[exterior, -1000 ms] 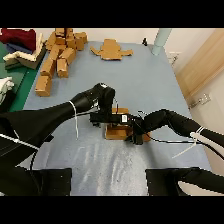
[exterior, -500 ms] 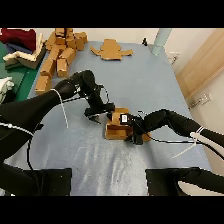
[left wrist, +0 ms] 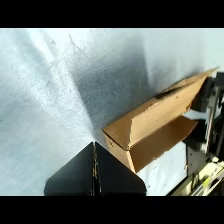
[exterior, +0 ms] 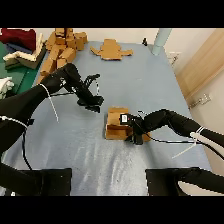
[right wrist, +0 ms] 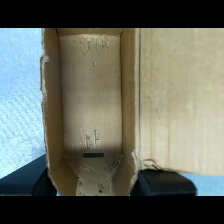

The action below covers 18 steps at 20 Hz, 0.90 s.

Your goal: Fold the box.

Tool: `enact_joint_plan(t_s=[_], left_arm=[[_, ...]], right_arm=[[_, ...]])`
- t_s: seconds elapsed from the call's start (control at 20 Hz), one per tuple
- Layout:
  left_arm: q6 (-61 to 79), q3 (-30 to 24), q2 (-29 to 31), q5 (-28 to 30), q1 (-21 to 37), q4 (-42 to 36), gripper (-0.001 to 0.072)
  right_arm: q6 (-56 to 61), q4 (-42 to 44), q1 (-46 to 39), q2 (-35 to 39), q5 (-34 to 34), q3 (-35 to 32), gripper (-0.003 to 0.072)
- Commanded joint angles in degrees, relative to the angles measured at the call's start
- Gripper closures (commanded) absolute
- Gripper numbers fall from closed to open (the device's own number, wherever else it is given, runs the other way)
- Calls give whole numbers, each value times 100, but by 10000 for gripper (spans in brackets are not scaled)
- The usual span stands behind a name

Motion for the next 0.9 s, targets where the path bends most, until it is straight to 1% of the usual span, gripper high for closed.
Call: enact_joint_plan(t_s=[0.0, 0.05, 0.1, 0.2, 0.3, 0.35, 0.45, 0.55, 0.6, 0.65, 0.7, 0.75, 0.85], left_arm=[[1823, -446, 157, -131, 227, -1049, 702], [2083, -789, 306, -107, 291, -1368, 702], [2280, -1143, 476, -7, 354, -1502, 702], [2911, -1867, 890, 216, 452, -1552, 702], [3982, -2382, 1261, 249, 461, -1563, 701], [4325, -2520, 1419, 339, 448, -1574, 701], [4841, -2549, 1611, 538, 439, -1567, 700], [5497, -2551, 1650, 776, 404, -1602, 699], [5587, -2551, 1617, 1071, 365, -1615, 695], [5589, -2553, 1563, 1471, 330, -1650, 424], [5668, -2553, 1478, 1825, 317, -1622, 19], [5906, -2553, 1401, 1926, 310, -1513, 24], [6754, -2653, 1283, 1912, 293, -1327, 24]], right_arm=[[0, 0, -2, 0, 0, 4, 146], [0, 0, -2, 0, 0, 4, 146], [0, 0, -2, -2, 0, 4, 146], [0, 0, -2, 0, 2, 4, 146], [0, 0, -2, 0, 0, 4, 146], [2, 0, -2, 0, 0, 4, 146], [0, 0, -2, 0, 0, 4, 146], [0, -2, -2, 0, 0, 4, 146], [0, -2, -2, -2, 0, 4, 146], [0, -2, -2, 0, 2, 4, 146], [0, -2, -2, 0, 0, 4, 146], [0, -2, -2, 0, 0, 4, 146], [0, -2, -2, 0, 2, 4, 146]])
